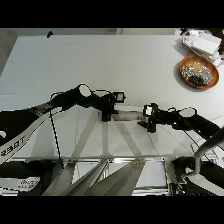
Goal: Fold the box and place the chain.
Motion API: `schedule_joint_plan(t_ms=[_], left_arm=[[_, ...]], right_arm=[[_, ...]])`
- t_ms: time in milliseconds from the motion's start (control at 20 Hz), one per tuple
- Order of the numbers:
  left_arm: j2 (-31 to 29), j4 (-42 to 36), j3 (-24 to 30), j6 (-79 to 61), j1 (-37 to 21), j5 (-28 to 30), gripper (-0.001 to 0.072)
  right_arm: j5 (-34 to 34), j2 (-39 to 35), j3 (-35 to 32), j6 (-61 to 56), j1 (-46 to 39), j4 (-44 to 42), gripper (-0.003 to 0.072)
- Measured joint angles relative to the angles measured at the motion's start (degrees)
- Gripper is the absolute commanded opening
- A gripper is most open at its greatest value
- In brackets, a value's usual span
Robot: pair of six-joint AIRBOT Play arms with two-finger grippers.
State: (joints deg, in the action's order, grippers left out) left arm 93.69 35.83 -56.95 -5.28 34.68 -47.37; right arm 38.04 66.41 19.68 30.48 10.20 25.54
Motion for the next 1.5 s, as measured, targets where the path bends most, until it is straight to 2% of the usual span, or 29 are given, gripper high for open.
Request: schedule_joint_plan(t_ms=[650, 700, 800, 850, 1150, 1250, 1300, 1450, 1500], left_arm=[[0.0, 0.0, 0.0, 0.3, 0.0, 0.0, 0.0020], [0.0, 0.0, 0.0, 0.3, 0.0, 0.0, 0.0082], [0.1, 0.0, 0.0, 0.3, 0.1, -0.1, 0.0358], [0.0, 0.0, 0.0, 0.4, 0.1, 0.2, 0.0458], [-2.1, 1.8, 0.0, 1.0, -0.6, -0.1, 0.0470], [-3.6, 4.7, 0.0, 3.0, -1.7, -0.1, 0.0481], [-4.8, 6.8, 0.0, 4.5, -2.5, -0.3, 0.0528], [-9.6, 12.6, 0.0, 9.7, -5.0, -1.9, 0.0528], [-11.7, 14.6, 0.0, 11.5, -5.7, -2.3, 0.0500]], right_arm=[[0.0, 0.0, 0.0, 0.0, 0.0, 0.1, 0.0397], [0.0, 0.0, 0.0, 0.0, 0.0, 0.1, 0.0397], [0.0, 0.1, 0.0, 0.2, 0.0, 0.2, 0.0397], [0.0, 0.1, 0.0, 0.2, 0.0, 0.2, 0.0397], [0.0, 0.1, 0.0, 0.2, 0.0, 0.2, 0.0397], [0.0, 0.1, 0.0, 0.1, 0.0, 0.2, 0.0397], [0.0, 0.1, 0.0, 0.0, 0.0, 0.2, 0.0397], [0.0, 0.1, 0.0, 0.0, 0.0, 0.1, 0.0397], [0.0, 0.1, 0.0, 0.0, 0.0, 0.1, 0.0397]])
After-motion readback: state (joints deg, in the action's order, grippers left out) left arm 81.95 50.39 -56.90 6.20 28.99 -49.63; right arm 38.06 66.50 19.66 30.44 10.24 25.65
